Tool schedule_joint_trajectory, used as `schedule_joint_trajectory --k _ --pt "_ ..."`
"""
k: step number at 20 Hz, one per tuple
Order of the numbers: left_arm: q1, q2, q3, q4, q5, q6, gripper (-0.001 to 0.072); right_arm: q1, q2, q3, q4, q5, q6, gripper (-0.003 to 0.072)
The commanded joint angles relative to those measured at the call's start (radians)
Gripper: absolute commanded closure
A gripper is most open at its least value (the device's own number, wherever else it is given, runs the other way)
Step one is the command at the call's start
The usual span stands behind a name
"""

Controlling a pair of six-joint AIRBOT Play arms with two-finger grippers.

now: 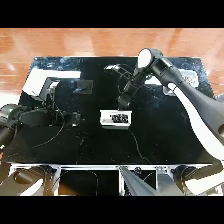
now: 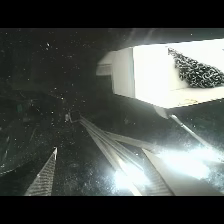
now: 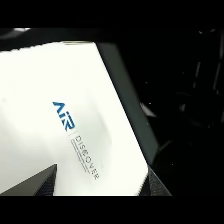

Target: Fold the box and place the chain.

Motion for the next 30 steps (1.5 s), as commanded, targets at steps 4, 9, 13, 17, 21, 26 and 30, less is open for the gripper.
schedule_joint_trajectory --k 4,9,13,17,21,26,30 --pt "0.001 0.001 -0.001 0.015 -0.002 0.001 0.0093 0.055 0.048 -0.014 -0.034 0.004 -0.012 -0.0034" --pt "0.001 0.001 -0.001 0.015 -0.003 0.001 0.0093 0.076 0.156 -0.192 -0.101 -0.098 -0.067 -0.0034" --pt "0.001 0.001 -0.001 0.014 -0.003 0.000 0.0093 0.098 0.184 -0.238 -0.115 -0.139 -0.101 -0.0034" --pt "0.001 0.001 -0.001 0.014 -0.002 0.001 0.0094 0.130 0.189 -0.240 -0.117 -0.141 -0.115 -0.0034" --pt "0.001 0.001 -0.001 0.015 -0.002 0.001 0.0093 0.164 0.189 -0.263 -0.142 -0.156 -0.145 -0.0034" --pt "0.001 0.001 -0.001 0.015 -0.003 0.001 0.0093 0.163 0.188 -0.294 -0.165 -0.193 -0.206 -0.0034" --pt "0.001 0.001 -0.001 0.015 -0.005 0.001 0.0093 0.163 0.188 -0.294 -0.193 -0.245 -0.233 -0.0034"
